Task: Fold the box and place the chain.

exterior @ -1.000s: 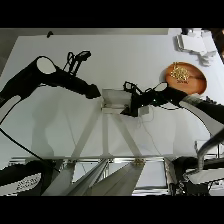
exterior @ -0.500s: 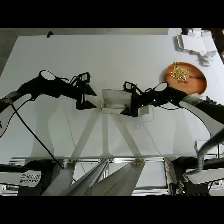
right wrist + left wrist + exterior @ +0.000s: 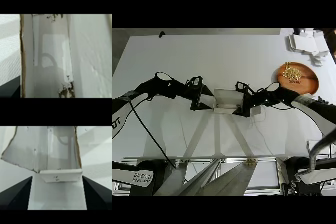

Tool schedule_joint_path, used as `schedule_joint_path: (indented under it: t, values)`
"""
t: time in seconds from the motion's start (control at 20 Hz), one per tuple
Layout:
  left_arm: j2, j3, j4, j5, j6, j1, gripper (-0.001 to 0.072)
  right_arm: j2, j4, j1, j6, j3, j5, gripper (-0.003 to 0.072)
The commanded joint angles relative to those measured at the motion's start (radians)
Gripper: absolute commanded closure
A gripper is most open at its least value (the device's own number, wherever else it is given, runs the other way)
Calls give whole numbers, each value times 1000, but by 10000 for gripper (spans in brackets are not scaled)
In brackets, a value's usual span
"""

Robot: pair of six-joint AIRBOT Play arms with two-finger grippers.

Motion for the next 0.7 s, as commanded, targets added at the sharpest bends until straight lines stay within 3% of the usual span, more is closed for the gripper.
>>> schedule_joint_path:
  t: [0.0, 0.3, 0.65]
  values:
    - [-2, 45, 60, -37, -47, -6, 0, 0, 0, 1, 0, 0, 0, 114]
    - [-47, 93, 111, -70, -131, -37, 1, 0, 0, 1, 0, 0, 0, 114]
    - [-117, 93, 87, -25, -128, -92, 2, 0, 0, 1, 0, 0, 0, 114]
